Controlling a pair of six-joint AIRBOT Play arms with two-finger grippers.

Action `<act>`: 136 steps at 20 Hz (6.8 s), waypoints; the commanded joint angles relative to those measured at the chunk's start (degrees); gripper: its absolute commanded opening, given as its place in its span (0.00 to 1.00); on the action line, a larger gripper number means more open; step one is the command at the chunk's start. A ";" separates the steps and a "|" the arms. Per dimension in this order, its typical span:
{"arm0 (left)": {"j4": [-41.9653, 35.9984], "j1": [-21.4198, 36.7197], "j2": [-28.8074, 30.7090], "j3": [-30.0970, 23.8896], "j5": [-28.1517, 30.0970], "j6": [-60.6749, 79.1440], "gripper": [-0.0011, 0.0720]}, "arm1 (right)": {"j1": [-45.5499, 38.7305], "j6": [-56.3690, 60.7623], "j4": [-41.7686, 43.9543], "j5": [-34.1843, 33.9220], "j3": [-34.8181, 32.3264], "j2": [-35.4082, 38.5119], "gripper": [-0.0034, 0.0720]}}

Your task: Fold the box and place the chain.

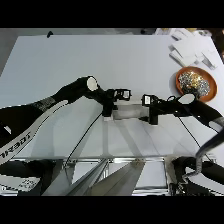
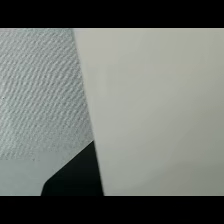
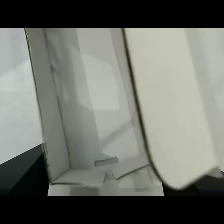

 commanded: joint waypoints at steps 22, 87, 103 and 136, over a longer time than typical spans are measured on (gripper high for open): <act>0.07 0.00 -0.02 -0.02 0.02 0.00 0.03 | -2.78 -2.29 1.97 5.70 0.02 -6.54 0.91; 21.42 1.62 18.01 -0.02 -13.90 -21.94 0.54 | -0.98 -1.18 2.36 5.51 0.00 -6.40 0.41; -2.82 -8.17 6.97 -0.74 21.14 -39.85 0.02 | -0.98 -1.18 2.34 5.51 0.02 -6.40 0.41; 14.91 0.52 14.16 -13.53 2.73 -17.99 0.58 | -0.98 -1.18 2.34 5.51 0.02 -6.40 0.41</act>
